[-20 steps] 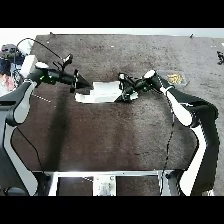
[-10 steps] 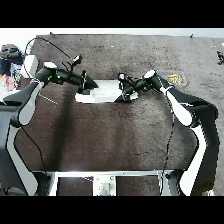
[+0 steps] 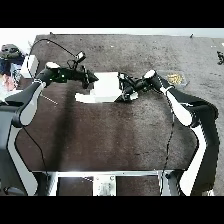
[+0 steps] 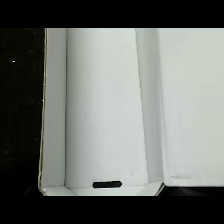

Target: Fold the box and place the chain.

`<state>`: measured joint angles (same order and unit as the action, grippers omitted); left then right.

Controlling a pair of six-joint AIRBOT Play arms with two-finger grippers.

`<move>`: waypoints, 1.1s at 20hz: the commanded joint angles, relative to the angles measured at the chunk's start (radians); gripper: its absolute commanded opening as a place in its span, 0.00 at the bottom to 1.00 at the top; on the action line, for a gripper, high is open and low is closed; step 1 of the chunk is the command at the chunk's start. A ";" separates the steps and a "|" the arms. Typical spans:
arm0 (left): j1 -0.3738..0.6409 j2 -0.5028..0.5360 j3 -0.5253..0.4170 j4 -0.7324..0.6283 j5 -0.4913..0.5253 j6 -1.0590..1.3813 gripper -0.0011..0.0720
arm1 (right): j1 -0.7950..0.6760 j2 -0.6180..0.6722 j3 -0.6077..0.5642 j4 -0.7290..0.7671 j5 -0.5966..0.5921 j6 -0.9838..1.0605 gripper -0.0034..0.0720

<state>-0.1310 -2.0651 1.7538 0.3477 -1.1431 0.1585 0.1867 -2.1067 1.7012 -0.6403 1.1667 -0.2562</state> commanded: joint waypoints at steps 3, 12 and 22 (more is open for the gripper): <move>-0.037 -0.001 -0.049 0.093 0.113 -0.010 0.03 | 0.001 -0.001 0.000 0.000 0.000 -0.001 0.63; -0.039 -0.002 -0.085 0.090 0.136 0.008 0.03 | 0.001 -0.001 0.000 0.000 0.000 -0.001 0.63; 0.016 0.156 -0.071 0.148 0.019 0.003 0.03 | 0.001 -0.001 0.000 0.000 0.000 -0.001 0.63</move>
